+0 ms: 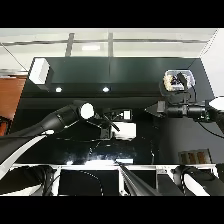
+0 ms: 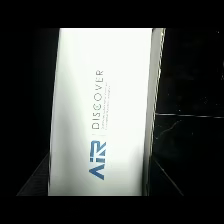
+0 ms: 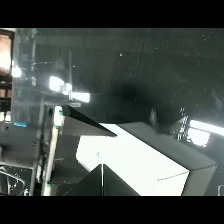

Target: Fold the box and place the chain.

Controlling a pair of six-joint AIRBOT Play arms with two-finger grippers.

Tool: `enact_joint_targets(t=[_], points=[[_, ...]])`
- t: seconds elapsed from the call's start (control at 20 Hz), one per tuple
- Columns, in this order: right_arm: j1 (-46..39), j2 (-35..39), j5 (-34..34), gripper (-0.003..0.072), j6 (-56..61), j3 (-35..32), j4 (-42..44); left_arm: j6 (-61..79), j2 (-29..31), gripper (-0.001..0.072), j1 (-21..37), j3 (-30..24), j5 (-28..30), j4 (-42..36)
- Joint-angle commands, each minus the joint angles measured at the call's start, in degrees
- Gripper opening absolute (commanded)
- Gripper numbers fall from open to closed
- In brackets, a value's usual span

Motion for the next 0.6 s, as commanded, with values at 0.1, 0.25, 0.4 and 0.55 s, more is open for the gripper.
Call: enact_joint_targets(t=[0.1,0.25,0.4,0.55], points=[[-0.02,0.04,-0.04,0.0014,0.04,0.04,0.04,0.04,-3.82,0.0701,-3.41,0.00,7.78,-0.24],[-0.02,0.04,-0.44,0.0014,0.04,0.04,0.04,0.02,-5.64,0.0701,-4.72,0.00,10.99,-0.42],[-0.04,0.04,-0.92,0.0014,0.07,0.04,0.07,-0.13,-5.14,0.0544,-4.17,0.02,9.33,0.04],[-0.72,0.04,-1.11,0.0014,0.04,0.04,0.07,-1.27,-2.80,0.0311,-0.48,0.04,4.63,0.24]])
